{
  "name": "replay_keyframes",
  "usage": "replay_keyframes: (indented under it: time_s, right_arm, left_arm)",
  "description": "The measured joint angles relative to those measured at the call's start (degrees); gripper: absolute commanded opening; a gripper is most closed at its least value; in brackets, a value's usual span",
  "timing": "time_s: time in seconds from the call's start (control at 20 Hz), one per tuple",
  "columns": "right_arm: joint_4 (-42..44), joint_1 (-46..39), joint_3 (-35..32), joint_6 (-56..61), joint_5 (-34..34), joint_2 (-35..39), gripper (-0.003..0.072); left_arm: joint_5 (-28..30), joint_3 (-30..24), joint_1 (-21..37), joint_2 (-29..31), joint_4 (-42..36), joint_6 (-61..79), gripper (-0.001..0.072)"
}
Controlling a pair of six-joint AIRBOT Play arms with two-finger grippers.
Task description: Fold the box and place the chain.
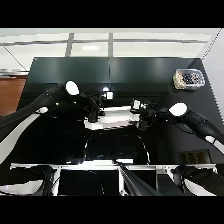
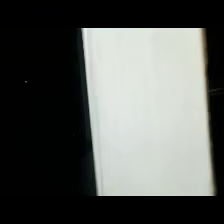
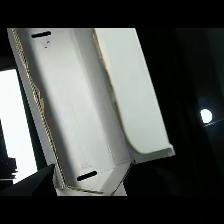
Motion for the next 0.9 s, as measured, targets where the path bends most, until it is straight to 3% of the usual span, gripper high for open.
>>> replay_keyframes:
  time_s: [0.9]
  right_arm:
    - [2.32, 0.02, 0.00, -5.55, 6.10, -7.04, 0.0707]
  left_arm:
    - [3.41, 0.04, -2.80, 0.09, 5.35, -0.50, 0.0026]
